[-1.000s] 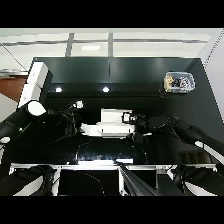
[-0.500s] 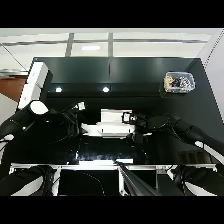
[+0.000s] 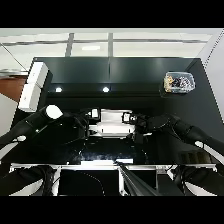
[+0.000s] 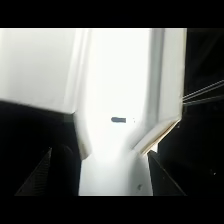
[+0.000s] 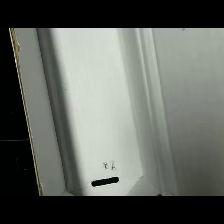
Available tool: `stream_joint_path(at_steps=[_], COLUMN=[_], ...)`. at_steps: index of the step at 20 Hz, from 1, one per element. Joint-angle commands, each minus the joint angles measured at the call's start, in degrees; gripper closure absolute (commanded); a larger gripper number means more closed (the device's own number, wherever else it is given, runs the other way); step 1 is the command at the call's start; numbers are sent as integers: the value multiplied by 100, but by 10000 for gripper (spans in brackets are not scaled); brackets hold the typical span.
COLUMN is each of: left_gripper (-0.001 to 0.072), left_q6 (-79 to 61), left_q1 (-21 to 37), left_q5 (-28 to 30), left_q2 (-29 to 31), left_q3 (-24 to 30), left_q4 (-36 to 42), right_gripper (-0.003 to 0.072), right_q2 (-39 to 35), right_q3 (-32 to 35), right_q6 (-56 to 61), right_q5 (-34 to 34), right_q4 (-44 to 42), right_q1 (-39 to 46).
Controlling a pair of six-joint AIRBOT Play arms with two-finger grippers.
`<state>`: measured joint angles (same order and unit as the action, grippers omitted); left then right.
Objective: Fold the box and place the chain.
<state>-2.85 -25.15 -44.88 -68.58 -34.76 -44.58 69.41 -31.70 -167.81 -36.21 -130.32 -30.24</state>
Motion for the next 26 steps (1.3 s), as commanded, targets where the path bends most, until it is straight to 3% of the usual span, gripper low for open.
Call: stream_joint_path(at_steps=[1,3,4,6,8,10,13,15,26], left_gripper=[35,159,166,319,337,440,441,579,603], left_q6=[-37,-35,-35,-35,-35,-35,-37,-42,-42], left_q1=[-260,-260,-256,-258,-258,-258,-258,-278,-490], left_q5=[85,55,57,52,50,42,-59,-24,286], left_q2=[-164,-162,-162,-162,-162,-162,-164,-164,-328], left_q3=[2,0,0,0,0,0,0,0,2], left_q4=[72,72,74,76,76,105,490,651,951], right_gripper=[224,224,224,224,224,224,224,224,224], right_q2=[2,2,2,2,2,2,2,2,2], right_q3=[2,2,2,2,2,2,2,2,2], right_q6=[2,2,2,2,2,2,2,2,2], right_q5=[-2,-2,-2,-2,-2,0,-2,0,2], right_q4=[0,0,0,0,0,0,0,0,0], right_q1=[0,0,0,0,0,0,0,0,0])
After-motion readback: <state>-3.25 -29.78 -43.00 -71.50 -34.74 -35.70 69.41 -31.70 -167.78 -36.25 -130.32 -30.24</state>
